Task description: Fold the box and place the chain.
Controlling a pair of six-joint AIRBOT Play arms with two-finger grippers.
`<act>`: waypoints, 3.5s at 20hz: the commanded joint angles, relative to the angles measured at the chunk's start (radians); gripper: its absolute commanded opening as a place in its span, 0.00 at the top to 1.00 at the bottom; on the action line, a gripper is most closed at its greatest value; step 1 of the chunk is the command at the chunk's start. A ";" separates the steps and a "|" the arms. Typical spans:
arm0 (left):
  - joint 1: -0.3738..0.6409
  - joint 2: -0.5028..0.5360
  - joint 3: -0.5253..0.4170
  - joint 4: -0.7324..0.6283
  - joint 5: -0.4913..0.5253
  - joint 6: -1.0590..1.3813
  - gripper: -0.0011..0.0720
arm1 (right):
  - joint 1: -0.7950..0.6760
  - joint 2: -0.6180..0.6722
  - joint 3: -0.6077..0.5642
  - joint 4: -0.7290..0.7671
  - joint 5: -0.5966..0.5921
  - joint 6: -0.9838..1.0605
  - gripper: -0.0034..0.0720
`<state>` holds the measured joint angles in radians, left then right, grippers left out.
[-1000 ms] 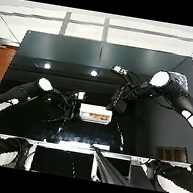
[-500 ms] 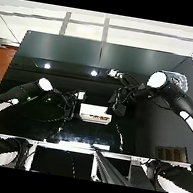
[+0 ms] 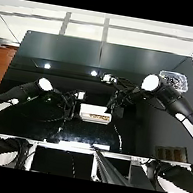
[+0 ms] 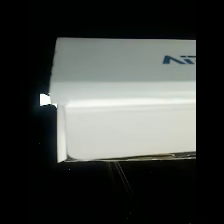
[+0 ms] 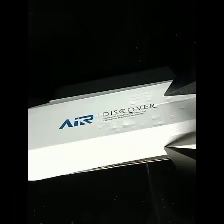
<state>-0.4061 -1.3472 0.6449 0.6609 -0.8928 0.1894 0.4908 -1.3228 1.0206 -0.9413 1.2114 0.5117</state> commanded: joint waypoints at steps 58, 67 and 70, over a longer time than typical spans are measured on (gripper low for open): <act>-0.001 -0.001 0.000 0.000 0.000 0.001 0.36 | 0.087 0.052 -0.031 -0.087 -0.050 0.248 0.46; -0.001 -0.001 0.000 0.000 0.000 0.001 0.36 | -0.165 0.151 -0.080 0.063 0.105 0.668 0.93; -0.001 -0.001 0.000 0.000 0.000 0.001 0.36 | -0.192 0.149 -0.187 0.353 0.052 0.662 0.93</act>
<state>-0.4065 -1.3479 0.6453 0.6613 -0.8925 0.1902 0.3431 -1.1778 0.9035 -0.8097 1.2648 1.0988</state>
